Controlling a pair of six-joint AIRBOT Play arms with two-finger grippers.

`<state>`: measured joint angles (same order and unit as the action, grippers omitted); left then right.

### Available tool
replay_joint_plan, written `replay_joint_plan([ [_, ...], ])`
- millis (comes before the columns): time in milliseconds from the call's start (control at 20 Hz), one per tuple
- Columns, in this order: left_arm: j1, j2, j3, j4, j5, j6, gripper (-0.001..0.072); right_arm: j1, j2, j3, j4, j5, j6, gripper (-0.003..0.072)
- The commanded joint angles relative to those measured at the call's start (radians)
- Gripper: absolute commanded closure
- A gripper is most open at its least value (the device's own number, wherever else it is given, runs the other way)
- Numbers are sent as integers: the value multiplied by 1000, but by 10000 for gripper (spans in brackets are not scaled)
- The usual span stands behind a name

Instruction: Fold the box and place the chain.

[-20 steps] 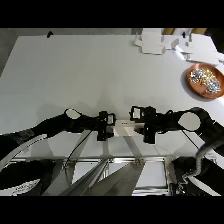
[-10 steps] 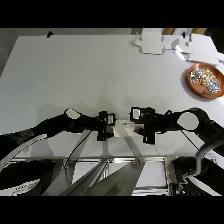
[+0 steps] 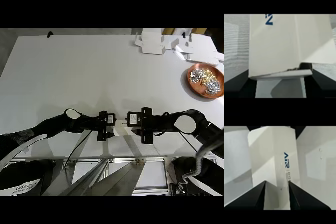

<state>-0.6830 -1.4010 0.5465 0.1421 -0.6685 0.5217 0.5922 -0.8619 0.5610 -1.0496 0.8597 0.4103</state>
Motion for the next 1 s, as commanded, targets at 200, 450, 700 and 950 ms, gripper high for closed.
replay_joint_plan([
  [200, 0, 1, 0, 0, -2, 2, 575, 3, -1, 0, -53, -31, 38, 458],
  [450, 0, 1, 0, 0, -2, 2, 575, 3, -2, 0, -53, -42, 64, 534],
  [700, 0, 1, 0, 0, -2, 2, 575, 3, -42, 0, -37, -42, 70, 533],
  [950, 0, 1, 0, 0, -2, 2, 575, 3, -99, 0, -11, -27, 80, 485],
])
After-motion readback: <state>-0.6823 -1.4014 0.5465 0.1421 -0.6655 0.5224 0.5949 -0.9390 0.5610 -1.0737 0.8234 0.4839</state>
